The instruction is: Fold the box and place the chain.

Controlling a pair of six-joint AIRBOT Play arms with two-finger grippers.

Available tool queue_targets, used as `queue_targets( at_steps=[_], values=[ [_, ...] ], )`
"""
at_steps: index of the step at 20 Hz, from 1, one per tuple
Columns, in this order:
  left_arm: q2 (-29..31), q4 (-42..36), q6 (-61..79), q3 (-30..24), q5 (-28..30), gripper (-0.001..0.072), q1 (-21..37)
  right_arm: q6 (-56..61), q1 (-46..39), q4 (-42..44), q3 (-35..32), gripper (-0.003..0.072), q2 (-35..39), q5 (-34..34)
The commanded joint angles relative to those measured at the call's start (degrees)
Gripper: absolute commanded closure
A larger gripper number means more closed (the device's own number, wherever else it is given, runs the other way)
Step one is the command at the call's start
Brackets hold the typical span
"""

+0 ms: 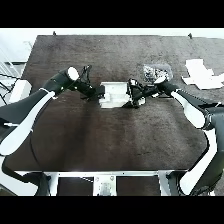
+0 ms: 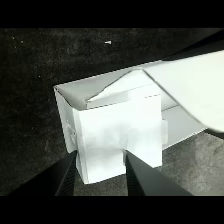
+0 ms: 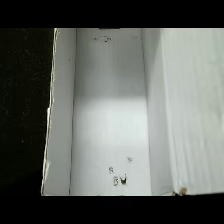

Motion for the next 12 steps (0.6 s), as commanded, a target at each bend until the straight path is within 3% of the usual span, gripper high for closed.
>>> queue_targets(
  at_steps=[1, 12],
  values=[
    [0.0, 5.5, -5.4, 1.9, 0.1, 0.0324, -1.6, 0.0, 0.0, 0.0, 0.0, 0.0102, 0.0, 0.0],
    [-0.2, 11.1, -11.8, 3.4, -0.2, 0.0342, -4.2, 0.0, 0.0, 0.0, 0.0, 0.0102, 0.0, 0.0]
  ],
)
